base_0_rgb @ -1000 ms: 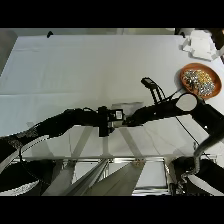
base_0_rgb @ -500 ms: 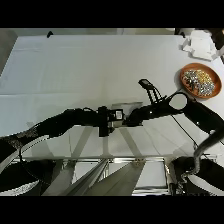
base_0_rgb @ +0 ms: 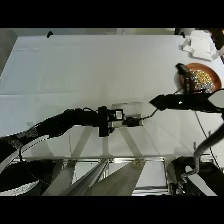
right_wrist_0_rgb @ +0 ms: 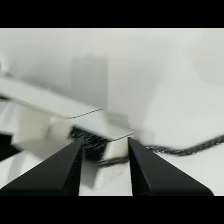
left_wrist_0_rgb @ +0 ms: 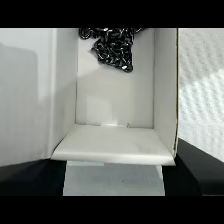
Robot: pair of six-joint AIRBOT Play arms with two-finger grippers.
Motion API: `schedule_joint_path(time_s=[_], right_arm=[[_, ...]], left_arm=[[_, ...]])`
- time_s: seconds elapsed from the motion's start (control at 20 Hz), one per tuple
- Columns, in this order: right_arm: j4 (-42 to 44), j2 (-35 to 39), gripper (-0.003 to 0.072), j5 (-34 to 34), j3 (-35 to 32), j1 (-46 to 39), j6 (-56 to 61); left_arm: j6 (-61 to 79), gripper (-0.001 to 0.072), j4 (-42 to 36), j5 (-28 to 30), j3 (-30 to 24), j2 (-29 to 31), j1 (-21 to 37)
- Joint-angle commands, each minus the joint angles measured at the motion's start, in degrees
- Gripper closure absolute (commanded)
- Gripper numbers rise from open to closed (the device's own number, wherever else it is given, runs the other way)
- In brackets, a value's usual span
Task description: Fold the box and place the chain.
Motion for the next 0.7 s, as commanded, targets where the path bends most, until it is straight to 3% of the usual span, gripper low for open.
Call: schedule_joint_path(time_s=[0.0, 0.15, 0.5, 0.65], right_arm=[[-11.02, 1.09, 0.0345, -5.64, 0.07, -10.97, 2.05], [-18.86, -4.33, 0.0346, -12.09, 0.07, -16.63, 7.5], [-15.37, -21.4, 0.0352, -30.6, 0.07, -17.81, 9.18], [-14.01, -26.49, 0.0369, -33.05, 0.7, -17.81, 9.18]], left_arm=[[0.02, 0.0574, 0.04, 0.0, 0.0, 0.0, 0.0], [0.02, 0.0574, 0.02, 0.02, 0.0, 0.02, 0.0], [0.02, 0.0574, 0.02, 0.0, 0.0, 0.0, 0.0], [0.02, 0.0574, 0.02, 0.02, 0.0, 0.02, 0.0]])
